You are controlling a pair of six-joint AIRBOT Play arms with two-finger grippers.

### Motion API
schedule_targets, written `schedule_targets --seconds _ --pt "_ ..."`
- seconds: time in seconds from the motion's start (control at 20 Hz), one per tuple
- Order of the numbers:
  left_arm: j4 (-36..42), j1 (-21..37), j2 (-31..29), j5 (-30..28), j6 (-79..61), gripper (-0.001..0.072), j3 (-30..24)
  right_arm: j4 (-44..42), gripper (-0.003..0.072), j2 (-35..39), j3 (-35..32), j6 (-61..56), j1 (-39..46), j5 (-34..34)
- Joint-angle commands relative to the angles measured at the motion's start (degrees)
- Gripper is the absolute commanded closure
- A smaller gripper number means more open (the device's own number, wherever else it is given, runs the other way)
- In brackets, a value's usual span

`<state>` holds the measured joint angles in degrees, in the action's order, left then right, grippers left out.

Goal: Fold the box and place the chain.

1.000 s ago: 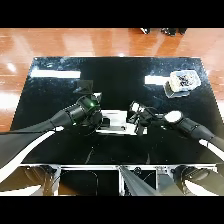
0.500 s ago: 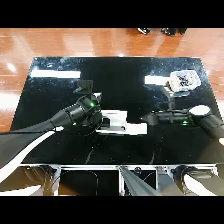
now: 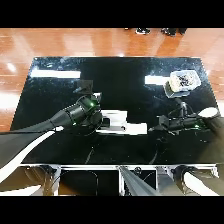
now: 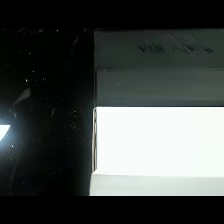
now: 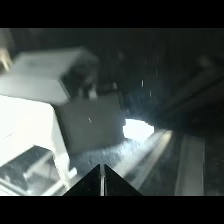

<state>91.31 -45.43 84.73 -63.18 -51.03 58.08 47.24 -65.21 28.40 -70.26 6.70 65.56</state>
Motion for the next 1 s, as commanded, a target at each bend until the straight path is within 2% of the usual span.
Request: schedule_targets --seconds 0.0,0.15,0.45,0.5,0.55,0.85,0.9,0.95 --pt "1.1 0.0 0.0 -0.2 0.0 0.0688 0.0 -1.4 0.0653 -3.7 -0.3 -2.8 -5.8 -2.5" --pt "1.1 0.0 0.0 -0.3 0.0 0.0688 0.0 -5.5 0.0653 -6.6 -0.3 -2.5 -11.4 -5.9" --pt "1.2 0.0 0.0 -0.3 0.0 0.0688 0.0 -13.8 0.0648 -6.9 0.2 0.5 -18.1 -10.8" --pt "1.2 0.0 0.0 -0.3 0.0 0.0688 0.0 -14.2 0.0381 -6.9 0.9 0.5 -18.6 -10.2" --pt "1.2 0.0 0.0 -0.3 0.0 0.0688 0.0 -14.4 0.0193 -6.9 1.9 0.5 -18.9 -8.8" --pt "1.2 0.0 0.0 -0.3 0.0 0.0687 0.0 -14.0 0.0175 -6.9 8.5 1.5 -19.1 -1.7" --pt "1.2 0.0 0.0 -0.3 0.0 0.0688 0.0 -14.1 0.0082 -6.9 8.9 1.4 -19.5 -1.4" --pt "1.2 0.0 0.0 -0.3 0.0 0.0687 0.0 -14.0 0.0058 -6.9 9.1 0.7 -19.9 -1.0"
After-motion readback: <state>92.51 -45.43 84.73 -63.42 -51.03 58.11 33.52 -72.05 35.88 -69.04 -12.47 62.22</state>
